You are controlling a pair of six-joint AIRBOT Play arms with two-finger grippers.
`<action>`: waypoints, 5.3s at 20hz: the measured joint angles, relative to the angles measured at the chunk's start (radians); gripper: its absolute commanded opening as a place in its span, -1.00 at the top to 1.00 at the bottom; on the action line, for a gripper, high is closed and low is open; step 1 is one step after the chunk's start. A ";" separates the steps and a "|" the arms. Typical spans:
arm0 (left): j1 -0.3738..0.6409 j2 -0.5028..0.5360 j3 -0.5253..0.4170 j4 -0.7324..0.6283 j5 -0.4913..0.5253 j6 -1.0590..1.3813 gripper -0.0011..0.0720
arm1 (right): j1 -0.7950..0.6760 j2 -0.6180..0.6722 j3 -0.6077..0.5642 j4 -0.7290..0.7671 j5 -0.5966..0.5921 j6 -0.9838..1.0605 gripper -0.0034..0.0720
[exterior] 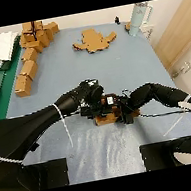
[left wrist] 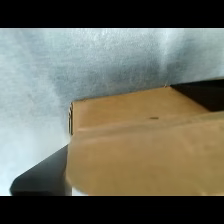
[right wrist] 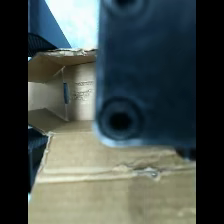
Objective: Fold the box.
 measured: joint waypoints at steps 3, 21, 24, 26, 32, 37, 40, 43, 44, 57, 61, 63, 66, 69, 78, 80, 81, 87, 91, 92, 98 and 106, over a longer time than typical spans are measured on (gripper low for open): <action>-0.002 -0.002 0.037 0.019 -0.049 -0.004 -0.01 | 0.000 0.000 0.000 0.000 0.000 0.000 -0.45; -0.011 -0.101 0.082 0.052 -0.053 -0.008 -0.02 | 0.000 0.000 0.000 0.000 0.000 0.000 -0.45; -0.013 -0.111 0.082 0.058 -0.023 -0.008 0.04 | 0.000 0.000 0.000 0.000 0.000 0.001 -0.45; -0.013 -0.117 0.081 0.064 -0.015 -0.008 0.94 | 0.000 0.000 0.000 0.000 0.000 0.002 -0.46; -0.019 -0.128 0.081 0.067 -0.013 -0.006 0.94 | -0.001 0.001 0.000 -0.002 -0.002 0.002 -0.45; -0.021 -0.130 0.082 0.058 -0.008 0.007 -0.11 | -0.001 0.001 0.000 -0.002 -0.001 0.000 -0.45; -0.022 -0.132 0.083 0.039 0.011 0.010 -0.64 | 0.000 0.000 0.000 0.002 0.002 -0.004 -0.45; -0.022 -0.130 0.083 0.043 -0.010 0.001 -0.64 | 0.000 0.000 0.000 0.002 0.002 -0.003 -0.45; -0.022 -0.129 0.083 0.044 -0.016 0.000 -0.64 | 0.000 0.000 0.000 0.002 0.002 -0.002 -0.45; -0.022 -0.076 0.052 0.070 -0.048 0.004 -0.62 | 0.000 0.000 0.000 0.000 0.001 0.000 -0.45; -0.026 -0.062 0.005 0.069 -0.009 -0.006 -0.61 | 0.000 0.000 0.000 0.000 0.001 0.000 -0.45; -0.026 -0.059 -0.008 0.067 0.030 -0.021 0.36 | 0.000 0.000 0.000 0.000 0.000 0.000 -0.45; -0.027 -0.057 -0.018 0.071 0.057 -0.034 0.82 | 0.000 0.000 0.000 0.000 0.000 0.001 -0.46; -0.027 -0.058 -0.021 0.080 0.066 -0.046 0.93 | 0.000 0.000 0.000 0.000 0.000 0.004 -0.46; -0.027 -0.058 -0.023 0.080 0.081 -0.051 0.16 | 0.000 0.000 0.000 -0.002 0.000 0.000 -0.45; -0.028 -0.058 -0.023 0.067 0.106 -0.051 -0.48 | 0.000 0.000 0.000 0.000 0.000 0.000 -0.45; -0.028 -0.056 -0.023 0.064 0.093 -0.052 -0.48 | 0.001 0.000 0.000 0.001 0.000 -0.001 -0.45; -0.023 -0.053 -0.013 0.045 0.015 -0.056 -0.45 | 0.001 0.000 0.000 0.001 0.000 0.000 -0.45; 0.026 -0.053 0.010 -0.025 -0.028 -0.017 -0.45 | 0.001 0.000 0.000 0.000 0.000 0.000 -0.45; 0.047 -0.053 0.013 -0.052 -0.040 0.003 -0.45 | 0.001 0.000 0.000 0.000 0.000 0.000 -0.46; 0.209 -0.040 0.026 -0.291 -0.092 0.179 -0.46 | 0.001 0.000 0.000 0.000 0.000 0.000 -0.45; 0.440 -0.014 0.027 -0.470 -0.200 0.460 -0.12 | 0.001 0.000 0.000 0.000 0.000 0.000 -0.45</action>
